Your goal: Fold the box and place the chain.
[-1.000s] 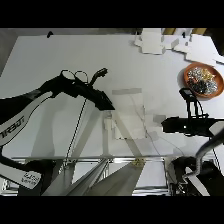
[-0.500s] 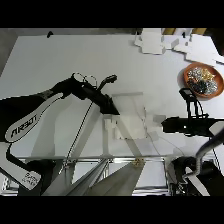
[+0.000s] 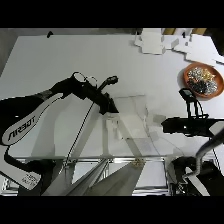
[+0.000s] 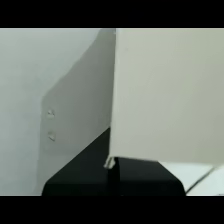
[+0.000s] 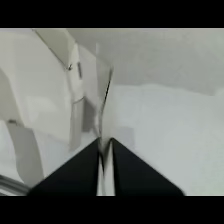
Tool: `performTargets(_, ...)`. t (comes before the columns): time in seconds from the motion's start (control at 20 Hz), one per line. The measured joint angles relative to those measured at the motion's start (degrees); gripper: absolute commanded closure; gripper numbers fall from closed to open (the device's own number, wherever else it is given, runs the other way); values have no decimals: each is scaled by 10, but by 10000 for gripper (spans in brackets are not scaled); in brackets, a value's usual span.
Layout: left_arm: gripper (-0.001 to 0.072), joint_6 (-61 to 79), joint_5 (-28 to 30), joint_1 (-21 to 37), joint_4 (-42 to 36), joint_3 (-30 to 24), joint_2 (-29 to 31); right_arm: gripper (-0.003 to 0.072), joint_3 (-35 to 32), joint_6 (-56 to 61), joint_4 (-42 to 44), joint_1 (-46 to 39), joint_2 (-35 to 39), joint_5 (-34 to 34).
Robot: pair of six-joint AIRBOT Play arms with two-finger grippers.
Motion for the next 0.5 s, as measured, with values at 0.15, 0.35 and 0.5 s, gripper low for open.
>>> performTargets(0.15, 718, 2, 21, -15, 31, -3, 43, 384, 16, -1, 0, 0, 1, 9)
performTargets(0.35, 717, 7, 51, -45, 68, -49, 111, 385, 55, -14, -4, 0, 3, 35)
performTargets(0.5, 713, 27, 90, -62, 79, -98, 149, 386, 77, -33, -7, 0, 3, 55)
